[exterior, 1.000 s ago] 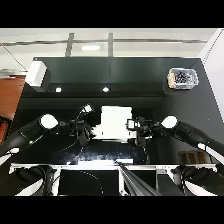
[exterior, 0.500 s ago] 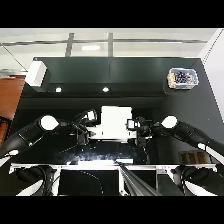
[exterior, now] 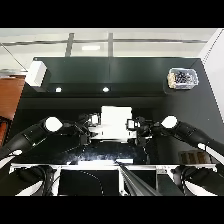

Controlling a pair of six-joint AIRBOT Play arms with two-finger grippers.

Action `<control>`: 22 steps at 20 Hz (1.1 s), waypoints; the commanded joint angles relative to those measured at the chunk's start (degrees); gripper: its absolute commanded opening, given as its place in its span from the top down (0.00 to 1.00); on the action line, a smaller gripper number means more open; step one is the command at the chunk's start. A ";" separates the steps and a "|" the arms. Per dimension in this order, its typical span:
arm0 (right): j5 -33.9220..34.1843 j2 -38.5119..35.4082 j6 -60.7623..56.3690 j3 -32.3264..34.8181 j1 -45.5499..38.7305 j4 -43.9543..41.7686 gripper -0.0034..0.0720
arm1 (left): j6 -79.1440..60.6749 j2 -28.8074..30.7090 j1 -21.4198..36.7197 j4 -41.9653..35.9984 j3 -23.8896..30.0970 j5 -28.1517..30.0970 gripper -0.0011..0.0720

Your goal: Fold the box and place the chain.

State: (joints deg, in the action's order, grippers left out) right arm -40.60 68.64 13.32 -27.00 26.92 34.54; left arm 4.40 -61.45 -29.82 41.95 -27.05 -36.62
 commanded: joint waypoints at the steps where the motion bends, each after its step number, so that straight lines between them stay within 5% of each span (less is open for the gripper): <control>1: 0.00 -0.02 -0.04 0.04 0.00 -0.02 0.13 | -1.60 -0.04 -0.13 -6.19 -0.04 -1.11 0.60; 11: 0.00 -0.02 -0.04 0.04 0.00 -0.02 0.13 | -1.66 -0.04 -0.13 -7.43 -0.04 -3.30 0.58; 13: 0.00 -0.02 -0.04 0.04 0.00 -0.02 0.13 | -1.64 -0.04 -0.13 -6.23 -0.04 -2.40 0.37; 22: 0.00 -0.02 -0.04 0.04 0.00 -0.02 0.13 | -1.40 0.02 0.74 -0.39 -0.04 -2.49 0.38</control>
State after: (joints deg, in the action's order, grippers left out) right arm -40.60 68.64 13.23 -26.98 26.92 34.52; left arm 2.87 -61.45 -29.65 40.56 -27.05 -39.40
